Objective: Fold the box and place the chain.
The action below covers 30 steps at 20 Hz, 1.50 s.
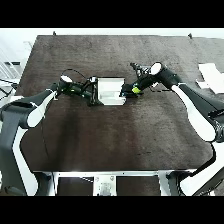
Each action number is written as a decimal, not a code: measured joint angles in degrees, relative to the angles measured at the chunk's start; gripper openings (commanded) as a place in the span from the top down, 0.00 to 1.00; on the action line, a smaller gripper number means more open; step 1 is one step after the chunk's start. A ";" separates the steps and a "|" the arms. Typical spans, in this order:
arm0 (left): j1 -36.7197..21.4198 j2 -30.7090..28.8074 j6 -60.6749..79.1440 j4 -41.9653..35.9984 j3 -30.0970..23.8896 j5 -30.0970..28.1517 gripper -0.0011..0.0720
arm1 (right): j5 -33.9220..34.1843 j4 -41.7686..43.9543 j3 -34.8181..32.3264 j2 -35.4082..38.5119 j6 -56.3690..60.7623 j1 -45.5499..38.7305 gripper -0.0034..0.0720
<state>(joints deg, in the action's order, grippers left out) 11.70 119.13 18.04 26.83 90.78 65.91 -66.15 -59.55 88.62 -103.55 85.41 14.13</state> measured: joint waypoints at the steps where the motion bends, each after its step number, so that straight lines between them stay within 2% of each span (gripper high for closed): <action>1: 0.00 0.00 0.02 0.00 0.00 -0.02 0.43 | 0.39 -0.81 0.02 0.00 1.16 0.42 0.36; 10: 0.00 0.00 -0.09 -0.11 0.00 0.13 0.43 | 3.21 -9.84 2.93 -0.44 11.15 4.17 0.37; 17: -0.02 0.00 -0.02 -0.09 0.00 0.09 0.43 | -1.09 -15.54 9.51 -3.19 16.79 6.25 0.37; 22: 0.02 0.00 -0.02 -0.09 0.00 0.11 0.43 | -3.23 -17.92 11.28 -4.52 19.63 6.73 0.37; 30: 0.00 0.00 -0.02 -0.11 0.00 0.09 0.43 | -10.25 -23.61 19.02 -10.40 23.58 8.96 0.40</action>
<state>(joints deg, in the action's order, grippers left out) 11.70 119.13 18.02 26.72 90.78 66.00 -76.40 -83.15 107.63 -113.95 108.99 23.09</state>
